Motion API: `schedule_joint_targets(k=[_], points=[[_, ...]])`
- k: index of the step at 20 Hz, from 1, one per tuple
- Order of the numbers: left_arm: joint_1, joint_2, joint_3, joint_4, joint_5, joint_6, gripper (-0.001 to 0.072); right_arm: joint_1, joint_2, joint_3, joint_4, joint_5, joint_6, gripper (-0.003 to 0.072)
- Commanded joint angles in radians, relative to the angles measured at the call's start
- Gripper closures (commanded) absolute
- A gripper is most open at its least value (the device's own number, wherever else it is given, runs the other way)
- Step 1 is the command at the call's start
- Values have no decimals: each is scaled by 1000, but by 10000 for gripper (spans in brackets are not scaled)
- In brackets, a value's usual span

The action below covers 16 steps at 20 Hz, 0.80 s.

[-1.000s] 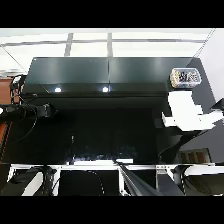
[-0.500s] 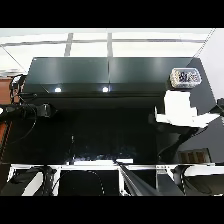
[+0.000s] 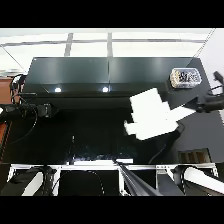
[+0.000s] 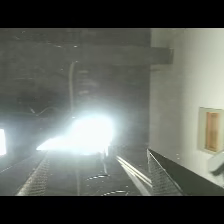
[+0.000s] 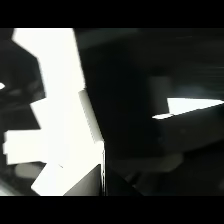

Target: Fold the box and place the chain.

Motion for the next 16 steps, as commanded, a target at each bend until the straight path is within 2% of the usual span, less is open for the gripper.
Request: schedule_joint_targets(k=[1, 4, 6, 8, 11, 12, 14, 16], points=[[-1, -1, -14, -74, 23, 61, 2, 163, 150, -246, 256, -203, -93, 673], [-1, -4, -60, -196, 73, 113, 2, 343, 307, -514, 671, -476, -307, 674], [-12, -34, -73, -289, 82, 153, 2, 462, 343, -614, 788, -553, -386, 673], [-56, -100, -64, -372, 81, 200, 2, 581, 343, -652, 781, -607, -416, 673], [-139, -241, -19, -588, 91, 306, 15, 707, 343, -655, 756, -676, -416, 673], [-167, -292, 11, -612, 102, 351, 15, 732, 343, -655, 757, -694, -416, 673], [-208, -392, 77, -573, 94, 361, 15, 754, 343, -655, 757, -721, -416, 673], [-226, -499, 130, -569, 2, 357, 15, 753, 343, -655, 757, -721, -416, 672]])
